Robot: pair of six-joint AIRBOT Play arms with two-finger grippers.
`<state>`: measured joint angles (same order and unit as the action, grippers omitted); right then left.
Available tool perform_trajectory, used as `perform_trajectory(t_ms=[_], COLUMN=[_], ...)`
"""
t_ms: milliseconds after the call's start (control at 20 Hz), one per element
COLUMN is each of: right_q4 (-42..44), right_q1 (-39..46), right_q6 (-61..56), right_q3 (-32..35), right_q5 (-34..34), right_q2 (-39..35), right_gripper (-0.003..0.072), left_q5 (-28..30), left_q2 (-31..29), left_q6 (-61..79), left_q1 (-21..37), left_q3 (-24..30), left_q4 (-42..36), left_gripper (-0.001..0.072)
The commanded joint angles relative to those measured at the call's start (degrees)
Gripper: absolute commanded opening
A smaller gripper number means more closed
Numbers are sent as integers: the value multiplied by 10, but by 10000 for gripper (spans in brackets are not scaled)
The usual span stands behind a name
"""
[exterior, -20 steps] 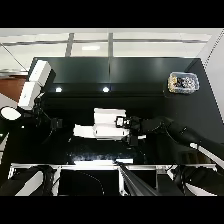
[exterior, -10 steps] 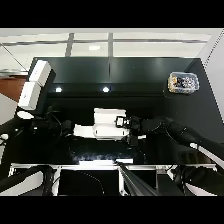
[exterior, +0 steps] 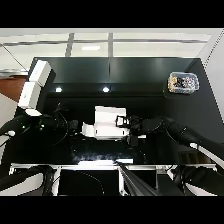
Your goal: Fold the box and place the chain.
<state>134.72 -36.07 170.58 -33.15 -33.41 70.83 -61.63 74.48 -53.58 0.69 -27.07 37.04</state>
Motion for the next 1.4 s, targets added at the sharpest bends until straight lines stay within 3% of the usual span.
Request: perform_trajectory(t_ms=[0,50,250,500,900,950,1000,1050,1350], right_q4=[0,0,0,0,0,0,0,0,0], right_q1=[0,0,0,0,0,0,0,0,0], right_q6=[0,0,0,0,0,0,0,0,0], right_q3=[0,0,0,0,0,0,0,0,0], right_q5=[0,0,0,0,0,0,0,0,0], right_q2=[0,0,0,0,0,0,0,0,0], right_gripper=[525,525,525,525,523,522,391,354,355], left_q5=[-27,-35,-78,-77,-75,-71,-62,-47,40], left_q2=[0,0,0,-5,-80,-80,-80,-80,-80], left_q6=[16,16,6,-23,-47,-50,-50,-52,-118], left_q1=[-7,-7,-7,-7,-36,-52,-71,-87,-143], left_q3=[-23,-29,-53,-55,-55,-54,-54,-54,-54], left_q4=[0,0,0,-1,-2,0,0,0,32], left_gripper=[612,700,700,700,699,699,699,698,698])
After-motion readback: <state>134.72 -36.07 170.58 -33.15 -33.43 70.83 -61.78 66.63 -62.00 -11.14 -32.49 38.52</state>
